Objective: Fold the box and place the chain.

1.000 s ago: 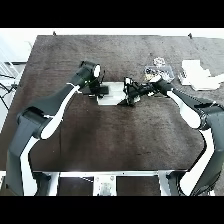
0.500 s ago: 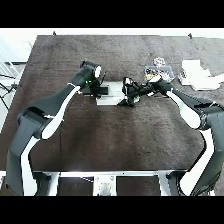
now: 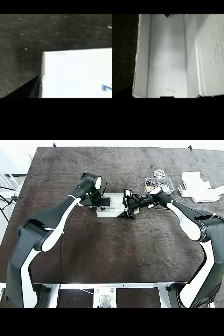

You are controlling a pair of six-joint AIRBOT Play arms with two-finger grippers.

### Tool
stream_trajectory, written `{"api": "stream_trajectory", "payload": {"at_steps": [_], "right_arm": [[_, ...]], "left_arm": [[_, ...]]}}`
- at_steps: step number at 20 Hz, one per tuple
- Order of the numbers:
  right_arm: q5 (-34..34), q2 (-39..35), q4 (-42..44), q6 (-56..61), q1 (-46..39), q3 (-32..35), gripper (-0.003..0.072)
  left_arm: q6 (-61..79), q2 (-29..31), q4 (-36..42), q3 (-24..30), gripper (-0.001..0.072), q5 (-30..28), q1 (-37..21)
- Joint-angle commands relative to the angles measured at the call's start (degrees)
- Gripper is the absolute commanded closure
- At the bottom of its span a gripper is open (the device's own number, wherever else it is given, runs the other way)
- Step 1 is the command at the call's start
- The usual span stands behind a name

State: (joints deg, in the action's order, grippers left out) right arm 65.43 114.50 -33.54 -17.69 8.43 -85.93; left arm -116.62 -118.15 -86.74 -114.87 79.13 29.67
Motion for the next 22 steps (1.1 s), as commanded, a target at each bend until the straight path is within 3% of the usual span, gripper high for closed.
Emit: {"api": "stream_trajectory", "payload": {"at_steps": [1, 7, 10, 15, 18, 22], "right_arm": [[0.02, 0.0, 0.09, 0.02, 0.07, 0.02, 0.0097], [0.02, 0.0, 0.09, 0.02, 0.07, 0.02, 0.0097], [0.02, 0.0, 0.09, 0.02, 0.07, 0.02, 0.0096], [0.02, 0.0, 0.07, 0.02, 0.07, 0.02, 0.0096], [0.02, 0.0, 0.09, 0.02, 0.07, 0.02, 0.0097], [0.02, 0.0, 0.09, 0.02, 0.07, 0.02, 0.0097]], "left_arm": [[3.21, 0.83, 0.31, -1.51, 0.0216, 2.8, -0.15], [12.48, 6.73, 0.31, -1.62, 0.0215, 8.55, -3.23], [26.27, 11.89, 0.66, -1.6, 0.0215, 8.83, -4.52], [51.36, 18.34, 13.27, -1.6, 0.0217, 10.16, -8.92], [52.65, 18.64, 16.39, -1.6, 0.0218, 11.63, -10.54], [52.61, 18.62, 16.59, -1.6, 0.0219, 4.72, -10.54]]}}
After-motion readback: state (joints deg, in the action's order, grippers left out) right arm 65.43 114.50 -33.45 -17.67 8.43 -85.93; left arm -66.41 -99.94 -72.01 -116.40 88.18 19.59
